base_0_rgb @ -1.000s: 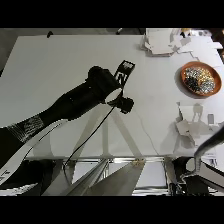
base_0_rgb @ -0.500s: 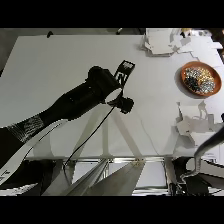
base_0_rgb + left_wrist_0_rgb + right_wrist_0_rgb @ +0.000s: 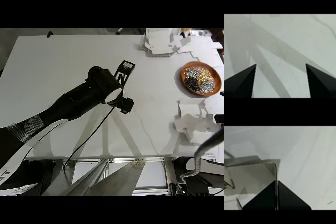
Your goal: Fold the box and place the chain.
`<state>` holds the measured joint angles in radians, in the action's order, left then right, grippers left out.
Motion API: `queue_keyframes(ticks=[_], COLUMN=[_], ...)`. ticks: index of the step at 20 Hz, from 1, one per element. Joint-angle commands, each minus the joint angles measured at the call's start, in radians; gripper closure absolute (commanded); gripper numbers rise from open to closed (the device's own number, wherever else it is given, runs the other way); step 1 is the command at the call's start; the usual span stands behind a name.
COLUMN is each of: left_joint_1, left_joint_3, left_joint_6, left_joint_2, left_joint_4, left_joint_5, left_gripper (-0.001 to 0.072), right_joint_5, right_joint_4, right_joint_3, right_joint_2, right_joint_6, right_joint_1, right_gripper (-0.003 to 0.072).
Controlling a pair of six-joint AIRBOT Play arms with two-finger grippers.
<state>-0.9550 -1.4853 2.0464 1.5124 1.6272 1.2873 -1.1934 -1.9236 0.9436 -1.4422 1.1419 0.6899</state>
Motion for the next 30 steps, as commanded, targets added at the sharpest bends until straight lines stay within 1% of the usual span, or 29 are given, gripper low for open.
queue_keyframes(ticks=[1, 3, 5, 7, 9, 11, 14, 18, 20, 22, 23, 24, 25, 26, 27, 28, 30], left_joint_1=[0.000, 0.000, 0.000, 0.000, 0.000, 0.000, 0.000, 0.000, 0.000, 0.002, 0.002, 0.001, 0.001, 0.007, 0.021, 0.044, 0.103], left_joint_3=[0.000, 0.000, 0.000, 0.000, 0.000, 0.000, 0.000, 0.000, 0.000, 0.000, 0.000, 0.000, 0.006, 0.015, 0.024, 0.034, 0.057], left_joint_6=[0.000, 0.000, 0.000, 0.000, 0.000, 0.000, -0.006, -0.004, -0.003, -0.005, -0.009, -0.066, -0.175, -0.231, -0.230, -0.231, -0.275], left_joint_2=[-0.001, -0.001, -0.001, -0.001, -0.001, -0.001, -0.001, -0.001, 0.002, 0.001, 0.002, 0.005, 0.006, 0.006, 0.006, 0.006, 0.005], left_joint_4=[0.000, 0.000, 0.000, 0.000, 0.000, 0.000, 0.002, -0.003, 0.002, 0.005, 0.007, 0.010, 0.032, 0.080, 0.140, 0.169, 0.175], left_joint_5=[0.000, 0.000, 0.000, 0.000, 0.000, 0.000, -0.007, -0.007, -0.066, -0.130, -0.134, -0.130, -0.126, -0.107, -0.072, -0.024, 0.034], left_gripper=[0.0020, 0.0020, 0.0020, 0.0020, 0.0020, 0.0020, 0.0020, 0.0020, 0.0022, 0.0021, 0.0021, 0.0021, 0.0021, 0.0021, 0.0021, 0.0020, 0.0021], right_joint_5=[-0.090, -0.080, -0.074, -0.069, -0.068, -0.063, -0.008, 0.143, 0.196, 0.204, 0.206, 0.207, 0.206, 0.207, 0.206, 0.206, 0.209], right_joint_4=[0.139, 0.192, 0.277, 0.406, 0.569, 0.653, 0.714, 0.817, 0.857, 0.855, 0.855, 0.855, 0.855, 0.855, 0.856, 0.854, 0.855], right_joint_3=[0.001, 0.001, 0.000, 0.000, -0.008, -0.033, -0.129, -0.323, -0.400, -0.432, -0.438, -0.439, -0.439, -0.439, -0.439, -0.439, -0.439], right_joint_2=[0.025, 0.084, 0.151, 0.212, 0.273, 0.327, 0.418, 0.540, 0.586, 0.596, 0.596, 0.596, 0.596, 0.596, 0.596, 0.596, 0.596], right_joint_6=[-0.077, -0.081, -0.108, -0.132, -0.159, -0.179, -0.175, -0.141, -0.122, -0.118, -0.118, -0.117, -0.117, -0.118, -0.117, -0.115, -0.102], right_joint_1=[-0.014, -0.050, -0.095, -0.138, -0.199, -0.274, -0.390, -0.492, -0.545, -0.605, -0.632, -0.652, -0.667, -0.676, -0.678, -0.678, -0.678], right_gripper=[0.0675, 0.0675, 0.0675, 0.0675, 0.0675, 0.0675, 0.0675, 0.0675, 0.0675, 0.0675, 0.0675, 0.0675, 0.0675, 0.0675, 0.0675, 0.0675, 0.0675])
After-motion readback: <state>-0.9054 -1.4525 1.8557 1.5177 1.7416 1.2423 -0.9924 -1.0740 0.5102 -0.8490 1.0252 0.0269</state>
